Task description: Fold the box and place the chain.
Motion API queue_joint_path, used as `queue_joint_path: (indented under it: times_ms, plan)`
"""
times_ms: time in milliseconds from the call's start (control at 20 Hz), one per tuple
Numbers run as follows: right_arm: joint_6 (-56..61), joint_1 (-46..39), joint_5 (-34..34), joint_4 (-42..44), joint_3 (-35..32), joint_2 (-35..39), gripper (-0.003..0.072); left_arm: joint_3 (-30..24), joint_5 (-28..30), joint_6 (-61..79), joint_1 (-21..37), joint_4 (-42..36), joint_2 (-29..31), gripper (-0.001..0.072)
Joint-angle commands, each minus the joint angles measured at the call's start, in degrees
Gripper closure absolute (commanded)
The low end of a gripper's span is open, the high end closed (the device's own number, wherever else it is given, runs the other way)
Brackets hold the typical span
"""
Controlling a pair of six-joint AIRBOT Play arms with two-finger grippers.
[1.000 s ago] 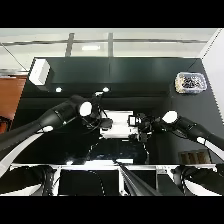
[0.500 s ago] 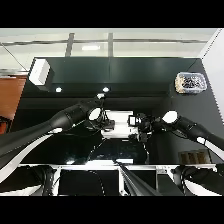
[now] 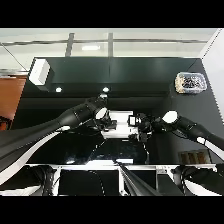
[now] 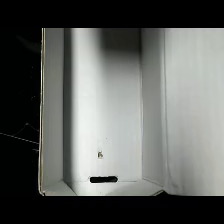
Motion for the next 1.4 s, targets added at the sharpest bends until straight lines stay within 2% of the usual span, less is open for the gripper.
queue_joint_path:
  times_ms: [0,50,100,200,250,350,400,500,550,1000,1050,1100,1150,1350]
  plan:
    - [0.0,0.1,0.0,0.0,0.0,0.0,0.0267,0.2,-0.1,-0.4,-0.1,-0.2,-0.2,0.048]
    - [0.0,0.1,0.0,0.0,0.0,0.0,0.0267,0.2,-0.1,-0.5,-0.1,-0.2,-0.2,0.0492]
    - [0.0,0.1,0.0,0.0,0.0,0.0,0.0267,0.2,0.0,-0.5,-0.1,-0.2,-0.2,0.0604]
    - [0.0,0.1,0.0,0.0,0.0,0.0,0.0267,0.2,0.4,-0.8,-0.1,-0.2,-0.2,0.0624]
    - [0.0,0.1,0.0,0.0,0.0,0.0,0.0267,0.2,0.4,-0.7,-0.1,-0.2,-0.2,0.0657]
    - [0.0,0.1,0.0,0.0,0.0,0.0,0.0267,0.2,0.4,-0.7,-0.1,-0.2,-0.2,0.0658]
    - [0.0,0.1,0.0,0.0,0.0,0.0,0.0267,0.2,0.3,-0.7,-0.1,-0.3,-0.2,0.0596]
    - [0.0,0.1,0.0,0.0,0.0,0.0,0.0267,0.2,0.2,-0.7,-0.1,-0.2,-0.2,0.0264]
    - [0.0,0.1,0.0,0.0,0.0,0.0,0.0267,0.2,-0.2,-0.7,-0.1,-0.2,-0.2,0.0201]
    - [0.0,0.1,0.0,0.0,0.0,0.0,0.0267,0.2,-1.6,-3.5,-1.3,2.0,-1.5,0.0209]
    - [0.0,0.1,0.0,0.0,0.0,0.0,0.0267,0.2,-1.6,-3.5,-1.5,2.0,-1.6,0.0232]
    - [0.0,0.1,0.0,0.0,0.0,0.0,0.0267,0.2,-1.5,-3.5,-1.6,2.0,-1.6,0.0355]
    - [0.0,0.1,0.0,0.0,0.0,0.0,0.0267,0.3,-1.5,-3.4,-1.8,2.0,-1.6,0.0402]
    - [0.0,0.1,0.0,0.0,0.0,0.0,0.0267,0.3,-1.6,-3.5,-1.7,2.0,-1.6,0.0402]
